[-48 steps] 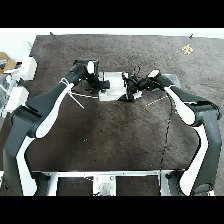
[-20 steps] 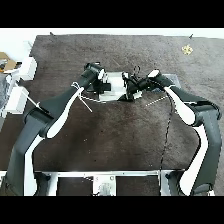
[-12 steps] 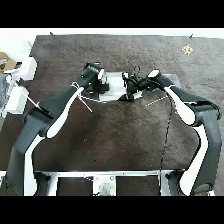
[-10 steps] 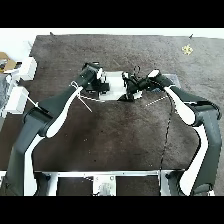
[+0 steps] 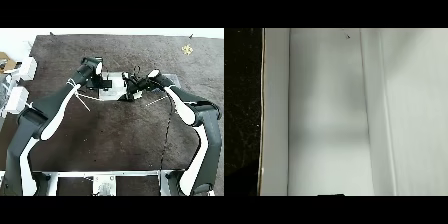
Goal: Fold the box and place the chain.
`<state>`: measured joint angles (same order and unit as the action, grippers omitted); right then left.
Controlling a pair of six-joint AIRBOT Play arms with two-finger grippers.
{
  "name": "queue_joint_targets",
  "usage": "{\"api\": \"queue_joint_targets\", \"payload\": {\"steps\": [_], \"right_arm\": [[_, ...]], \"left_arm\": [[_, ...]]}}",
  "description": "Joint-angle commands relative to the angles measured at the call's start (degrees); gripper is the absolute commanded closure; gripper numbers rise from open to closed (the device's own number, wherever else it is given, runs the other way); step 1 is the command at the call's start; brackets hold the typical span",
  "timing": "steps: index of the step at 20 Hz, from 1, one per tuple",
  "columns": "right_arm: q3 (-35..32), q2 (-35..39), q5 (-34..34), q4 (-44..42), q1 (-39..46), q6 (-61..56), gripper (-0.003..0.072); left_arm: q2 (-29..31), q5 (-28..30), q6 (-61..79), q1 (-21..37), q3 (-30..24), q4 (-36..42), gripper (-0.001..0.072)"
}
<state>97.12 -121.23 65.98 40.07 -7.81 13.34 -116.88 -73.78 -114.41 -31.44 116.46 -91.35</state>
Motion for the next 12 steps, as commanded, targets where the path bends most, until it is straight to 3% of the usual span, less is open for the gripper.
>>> {"api": "queue_joint_targets", "payload": {"steps": [1,8,10,12], "right_arm": [[0.0,0.0,0.0,0.0,0.0,0.0,0.0267],[0.0,0.0,0.0,0.0,0.0,0.0,0.0267],[0.0,0.0,0.0,0.0,0.0,0.0,0.0267],[0.0,0.0,0.0,0.0,0.0,0.0,0.0267]], "left_arm": [[3.3,-1.1,8.8,0.5,0.1,-0.7,0.0235],[6.5,1.0,37.1,1.9,0.0,-0.8,0.0235],[6.5,2.6,43.9,5.0,0.0,4.9,0.0235],[6.5,4.3,53.6,9.5,-0.2,16.2,0.0235]]}}
